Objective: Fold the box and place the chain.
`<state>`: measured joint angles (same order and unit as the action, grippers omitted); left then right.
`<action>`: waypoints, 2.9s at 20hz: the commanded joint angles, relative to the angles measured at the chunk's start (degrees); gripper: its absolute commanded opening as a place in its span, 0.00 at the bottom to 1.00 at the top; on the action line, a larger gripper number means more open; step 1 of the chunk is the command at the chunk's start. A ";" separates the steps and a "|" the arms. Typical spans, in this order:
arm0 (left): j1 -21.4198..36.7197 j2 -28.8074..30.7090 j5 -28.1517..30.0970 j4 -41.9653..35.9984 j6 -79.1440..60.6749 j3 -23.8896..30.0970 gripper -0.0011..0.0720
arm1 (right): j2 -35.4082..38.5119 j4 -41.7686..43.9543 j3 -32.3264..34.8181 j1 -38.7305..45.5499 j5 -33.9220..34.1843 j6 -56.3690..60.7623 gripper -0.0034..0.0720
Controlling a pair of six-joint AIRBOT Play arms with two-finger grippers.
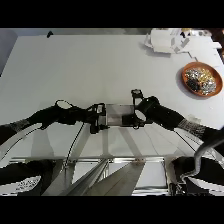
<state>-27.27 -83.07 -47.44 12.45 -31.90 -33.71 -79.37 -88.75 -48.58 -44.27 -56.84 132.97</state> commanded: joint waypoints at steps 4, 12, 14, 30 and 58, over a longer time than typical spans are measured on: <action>0.04 0.00 0.09 0.02 0.02 -0.04 0.30 | 0.13 -0.85 0.02 -0.07 -0.98 0.48 0.07; 0.04 0.00 0.07 0.02 0.02 -0.04 0.30 | 3.30 -2.97 0.02 0.00 -1.20 0.52 0.47; 0.04 0.00 0.09 0.02 0.02 -0.04 0.30 | 3.30 -2.99 0.02 0.00 -1.20 0.50 0.47; 0.04 0.00 0.09 0.04 0.02 -0.04 0.30 | 1.20 -4.42 0.02 0.00 0.46 0.31 0.32; 0.04 0.00 0.09 0.02 0.02 -0.04 0.30 | 22.40 0.07 -11.28 25.62 -11.13 -33.55 0.50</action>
<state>-27.24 -83.09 -47.37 12.45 -31.88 -33.74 -57.87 -91.31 -55.94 -27.11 -69.25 109.80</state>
